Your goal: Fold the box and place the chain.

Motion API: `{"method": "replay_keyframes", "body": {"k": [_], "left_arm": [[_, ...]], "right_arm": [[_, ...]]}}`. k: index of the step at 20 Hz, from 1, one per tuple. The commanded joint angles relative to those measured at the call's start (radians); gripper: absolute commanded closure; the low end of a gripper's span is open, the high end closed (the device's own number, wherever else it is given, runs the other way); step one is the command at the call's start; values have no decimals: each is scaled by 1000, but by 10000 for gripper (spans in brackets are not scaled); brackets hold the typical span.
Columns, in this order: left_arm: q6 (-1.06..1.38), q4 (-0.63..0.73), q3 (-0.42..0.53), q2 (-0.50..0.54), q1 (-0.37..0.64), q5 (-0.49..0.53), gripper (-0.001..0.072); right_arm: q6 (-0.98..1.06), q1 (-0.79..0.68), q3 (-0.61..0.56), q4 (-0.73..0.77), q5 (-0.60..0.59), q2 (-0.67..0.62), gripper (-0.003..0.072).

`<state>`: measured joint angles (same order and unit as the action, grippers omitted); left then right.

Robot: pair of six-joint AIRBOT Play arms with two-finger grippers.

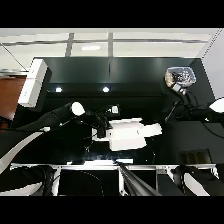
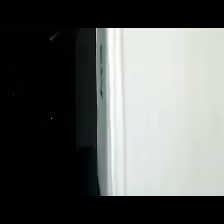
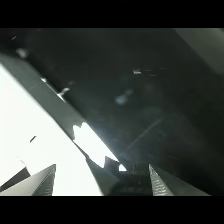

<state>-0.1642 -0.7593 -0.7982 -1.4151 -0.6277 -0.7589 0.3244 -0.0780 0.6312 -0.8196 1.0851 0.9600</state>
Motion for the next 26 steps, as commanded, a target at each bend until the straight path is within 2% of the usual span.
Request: {"method": "replay_keyframes", "body": {"k": [1, 4, 10, 13, 21, 26], "left_arm": [[0, -14, 2, -1, 0, 19, 684], [0, -14, 2, -1, 0, 18, 684], [0, -14, -13, 0, 0, 18, 682], [0, -15, -21, 0, 0, 14, 682], [0, -15, -21, 0, 0, -20, 682], [0, -14, -21, 0, 0, -20, 682]], "right_arm": [[-23, 79, -56, -5, -18, 1, -7], [-65, 130, -89, -17, 13, 1, -7], [-138, 214, -125, -62, -8, 1, -7], [-139, 216, -138, -117, -17, 1, -7], [-188, 221, -183, -119, -23, 3, -8], [-203, 312, -219, -114, -106, 3, -8]]}}
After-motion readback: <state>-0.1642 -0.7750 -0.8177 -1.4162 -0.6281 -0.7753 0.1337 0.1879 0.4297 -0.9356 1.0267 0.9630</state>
